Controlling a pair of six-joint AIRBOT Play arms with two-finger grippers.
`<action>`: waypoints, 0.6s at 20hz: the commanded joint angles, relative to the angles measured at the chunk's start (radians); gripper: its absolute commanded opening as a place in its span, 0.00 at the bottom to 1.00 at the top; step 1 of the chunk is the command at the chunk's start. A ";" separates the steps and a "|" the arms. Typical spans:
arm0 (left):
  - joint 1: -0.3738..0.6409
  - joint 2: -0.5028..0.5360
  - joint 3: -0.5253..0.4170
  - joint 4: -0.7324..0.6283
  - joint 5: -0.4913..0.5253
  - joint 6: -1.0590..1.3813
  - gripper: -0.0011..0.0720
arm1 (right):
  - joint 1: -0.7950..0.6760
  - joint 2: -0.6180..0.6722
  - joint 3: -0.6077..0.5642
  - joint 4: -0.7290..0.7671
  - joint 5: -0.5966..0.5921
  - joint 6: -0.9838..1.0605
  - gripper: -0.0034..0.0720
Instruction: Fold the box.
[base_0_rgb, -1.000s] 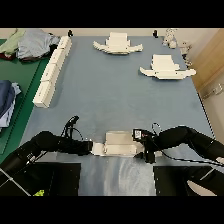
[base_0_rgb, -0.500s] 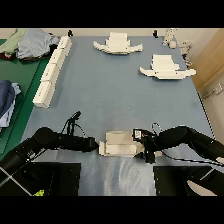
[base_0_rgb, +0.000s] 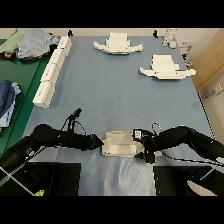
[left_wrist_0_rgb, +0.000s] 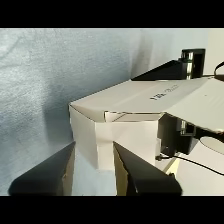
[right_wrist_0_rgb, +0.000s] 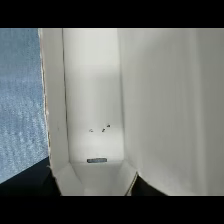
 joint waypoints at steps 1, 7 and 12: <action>-0.002 0.001 0.004 -0.017 0.020 -0.013 0.49 | 0.000 0.001 0.001 0.000 0.000 0.000 0.73; -0.110 -0.054 0.050 0.019 0.057 -0.113 0.51 | 0.000 0.001 0.001 0.000 0.000 0.000 0.73; -0.357 -0.167 0.188 0.407 0.105 -0.556 0.50 | 0.000 0.001 0.001 0.000 0.000 0.000 0.73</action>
